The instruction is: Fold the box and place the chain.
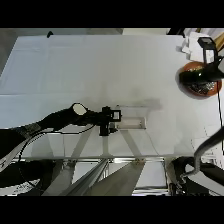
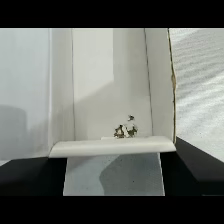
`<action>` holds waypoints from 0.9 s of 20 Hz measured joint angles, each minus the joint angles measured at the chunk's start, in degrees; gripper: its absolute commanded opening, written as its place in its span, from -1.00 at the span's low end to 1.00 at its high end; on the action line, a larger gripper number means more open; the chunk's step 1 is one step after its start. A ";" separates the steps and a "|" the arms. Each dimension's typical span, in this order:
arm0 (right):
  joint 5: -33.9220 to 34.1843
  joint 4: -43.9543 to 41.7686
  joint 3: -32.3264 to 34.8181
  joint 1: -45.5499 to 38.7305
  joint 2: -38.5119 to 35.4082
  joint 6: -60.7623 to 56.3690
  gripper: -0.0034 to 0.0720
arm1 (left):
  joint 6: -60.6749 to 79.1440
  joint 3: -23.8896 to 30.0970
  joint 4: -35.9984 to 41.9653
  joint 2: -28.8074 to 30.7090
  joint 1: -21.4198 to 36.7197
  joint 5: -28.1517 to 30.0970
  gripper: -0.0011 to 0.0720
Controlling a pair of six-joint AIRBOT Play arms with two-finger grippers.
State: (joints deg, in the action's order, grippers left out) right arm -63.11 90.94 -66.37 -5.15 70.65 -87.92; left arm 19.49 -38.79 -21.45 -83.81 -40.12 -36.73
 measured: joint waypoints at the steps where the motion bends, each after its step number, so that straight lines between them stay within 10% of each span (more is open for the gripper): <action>1: 0.24 0.17 -2.10 -2.40 3.58 0.42 -0.04 | 0.00 0.00 0.00 0.00 0.00 0.00 -0.22; 18: 2.47 0.59 -15.04 -15.96 29.68 1.38 -0.06 | -0.02 0.00 0.00 0.00 0.00 0.02 -0.22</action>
State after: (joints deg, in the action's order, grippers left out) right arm -60.64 91.53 -81.41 -21.10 100.33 -86.54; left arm 19.46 -38.79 -21.45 -83.81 -40.12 -36.71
